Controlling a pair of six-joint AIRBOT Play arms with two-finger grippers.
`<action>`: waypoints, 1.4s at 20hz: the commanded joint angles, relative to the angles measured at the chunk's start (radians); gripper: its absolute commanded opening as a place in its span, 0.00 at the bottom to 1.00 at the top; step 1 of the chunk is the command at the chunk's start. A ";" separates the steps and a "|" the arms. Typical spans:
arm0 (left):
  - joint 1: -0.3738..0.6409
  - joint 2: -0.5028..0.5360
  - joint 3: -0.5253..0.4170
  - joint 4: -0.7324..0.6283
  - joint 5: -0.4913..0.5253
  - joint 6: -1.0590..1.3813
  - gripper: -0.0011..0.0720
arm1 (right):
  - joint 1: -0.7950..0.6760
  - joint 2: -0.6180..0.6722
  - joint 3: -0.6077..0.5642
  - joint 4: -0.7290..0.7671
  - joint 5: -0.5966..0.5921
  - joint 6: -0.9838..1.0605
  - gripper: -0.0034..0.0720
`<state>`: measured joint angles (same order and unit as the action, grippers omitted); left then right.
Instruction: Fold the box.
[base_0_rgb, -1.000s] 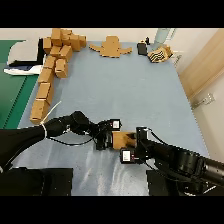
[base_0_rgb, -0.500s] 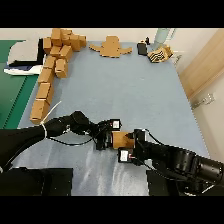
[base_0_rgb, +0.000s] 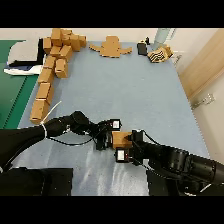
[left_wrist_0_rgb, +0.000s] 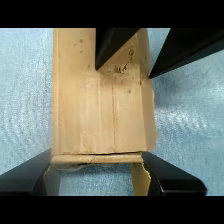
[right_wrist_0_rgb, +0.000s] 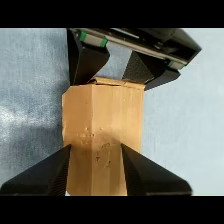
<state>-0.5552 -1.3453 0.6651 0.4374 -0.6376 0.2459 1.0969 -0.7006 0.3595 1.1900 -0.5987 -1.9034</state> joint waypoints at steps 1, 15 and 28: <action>0.000 0.001 0.000 0.000 0.000 0.000 0.73 | 0.000 -0.009 0.000 -0.061 -0.001 0.035 0.61; 0.000 0.001 0.000 0.000 0.000 0.000 0.73 | 0.021 0.030 0.002 -0.097 -0.023 0.081 0.35; 0.000 0.001 0.000 0.000 0.000 0.000 0.73 | 0.021 0.085 0.018 -0.136 -0.038 0.081 0.35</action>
<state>-0.5552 -1.3453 0.6651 0.4374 -0.6373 0.2462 1.1168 -0.6212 0.3744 1.0634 -0.6369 -1.8221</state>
